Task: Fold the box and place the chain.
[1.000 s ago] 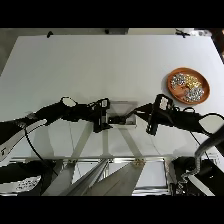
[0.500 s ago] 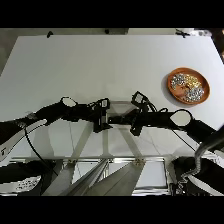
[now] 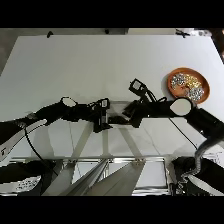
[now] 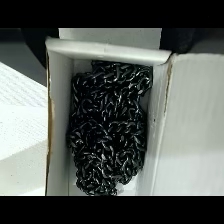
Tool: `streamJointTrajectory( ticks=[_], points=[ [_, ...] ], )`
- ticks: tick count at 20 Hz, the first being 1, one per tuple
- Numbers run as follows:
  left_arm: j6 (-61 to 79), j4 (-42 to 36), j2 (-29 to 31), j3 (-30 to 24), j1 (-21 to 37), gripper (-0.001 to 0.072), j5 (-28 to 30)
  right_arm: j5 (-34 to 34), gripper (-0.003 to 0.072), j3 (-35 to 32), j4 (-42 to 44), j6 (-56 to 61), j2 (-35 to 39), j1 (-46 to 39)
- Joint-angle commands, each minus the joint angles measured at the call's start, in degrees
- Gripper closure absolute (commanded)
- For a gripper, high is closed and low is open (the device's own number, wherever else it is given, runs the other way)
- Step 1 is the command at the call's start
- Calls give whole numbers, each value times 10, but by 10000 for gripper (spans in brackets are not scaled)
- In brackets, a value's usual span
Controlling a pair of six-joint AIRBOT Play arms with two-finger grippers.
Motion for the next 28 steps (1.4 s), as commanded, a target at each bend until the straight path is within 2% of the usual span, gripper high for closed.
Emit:
streamJointTrajectory(
  ticks=[1,2,3,5,8,12,14,21,24,26,28],
  points=[
    [0,0,0,0,0,696,0,129,539,108,-122,40,-1,-23],
    [0,0,0,0,0,696,0,125,635,142,-125,30,-1,-32],
    [0,0,0,0,0,696,0,109,678,168,-125,14,-3,-41],
    [0,0,0,0,0,696,0,92,678,214,-123,10,-27,-58],
    [0,0,0,0,0,696,0,116,679,261,-118,11,-104,-63],
    [0,0,0,0,0,696,0,214,680,313,-80,11,-235,-63],
    [0,0,0,0,0,696,0,261,680,324,-57,9,-278,-63],
    [0,0,0,0,0,696,0,370,679,324,-99,-69,-304,-30],
    [0,0,0,0,0,696,0,379,679,319,-102,-70,-303,-11],
    [0,0,0,0,0,696,0,369,666,307,-110,-70,-295,0],
    [0,0,0,0,0,696,0,342,488,281,-121,-70,-272,11]
  ],
)
